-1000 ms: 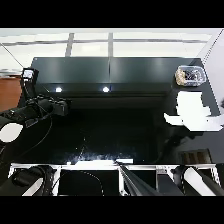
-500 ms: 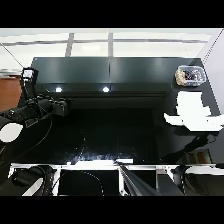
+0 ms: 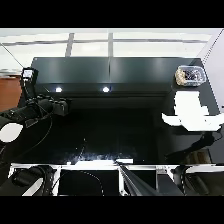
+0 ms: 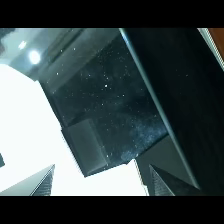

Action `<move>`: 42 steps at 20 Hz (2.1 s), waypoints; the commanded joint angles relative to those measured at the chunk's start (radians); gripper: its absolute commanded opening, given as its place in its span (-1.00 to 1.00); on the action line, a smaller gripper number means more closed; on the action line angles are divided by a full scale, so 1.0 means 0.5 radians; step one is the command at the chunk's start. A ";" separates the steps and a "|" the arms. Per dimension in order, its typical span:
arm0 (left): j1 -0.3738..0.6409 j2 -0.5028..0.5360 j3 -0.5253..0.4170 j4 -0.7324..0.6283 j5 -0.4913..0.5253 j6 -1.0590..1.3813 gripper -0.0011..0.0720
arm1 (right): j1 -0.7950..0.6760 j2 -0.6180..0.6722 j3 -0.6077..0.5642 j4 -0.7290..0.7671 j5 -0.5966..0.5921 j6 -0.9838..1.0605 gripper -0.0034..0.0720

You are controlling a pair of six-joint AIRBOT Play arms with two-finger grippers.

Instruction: Fold the box and place the chain.

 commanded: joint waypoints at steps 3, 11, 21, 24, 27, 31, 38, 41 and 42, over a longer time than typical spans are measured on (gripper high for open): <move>0.000 -0.002 0.000 -0.001 -0.002 0.001 0.95 | -0.018 -0.014 -0.069 -0.020 0.166 -0.012 0.96; 0.001 -0.002 0.000 0.000 -0.002 0.001 0.95 | 0.074 -0.014 -0.198 -0.071 0.191 -0.020 0.49; 0.001 -0.002 0.000 -0.001 -0.004 0.001 0.95 | 0.152 0.037 -0.201 -0.040 0.236 -0.294 -0.78; 0.001 -0.002 0.000 -0.002 -0.004 0.001 0.95 | 0.156 0.143 -0.239 0.101 0.224 -0.320 -0.78; 0.001 -0.002 0.000 -0.002 -0.003 0.001 0.95 | 0.213 0.327 -0.402 0.185 0.151 -0.323 -0.79; 0.001 -0.002 0.000 -0.009 -0.001 0.001 0.95 | 0.378 0.618 -0.678 0.217 0.027 -0.327 -0.79; -0.002 -0.082 0.000 -0.085 0.100 0.000 0.95 | 0.903 1.083 -1.128 0.349 -0.333 -0.254 -0.79; -0.002 -0.183 0.000 -0.265 0.096 0.001 0.94 | 1.205 1.169 -1.231 0.349 -0.435 -0.146 -0.79; -0.002 -0.220 0.000 -0.301 0.096 0.001 0.95 | 1.302 1.175 -1.238 0.349 -0.438 -0.140 -0.79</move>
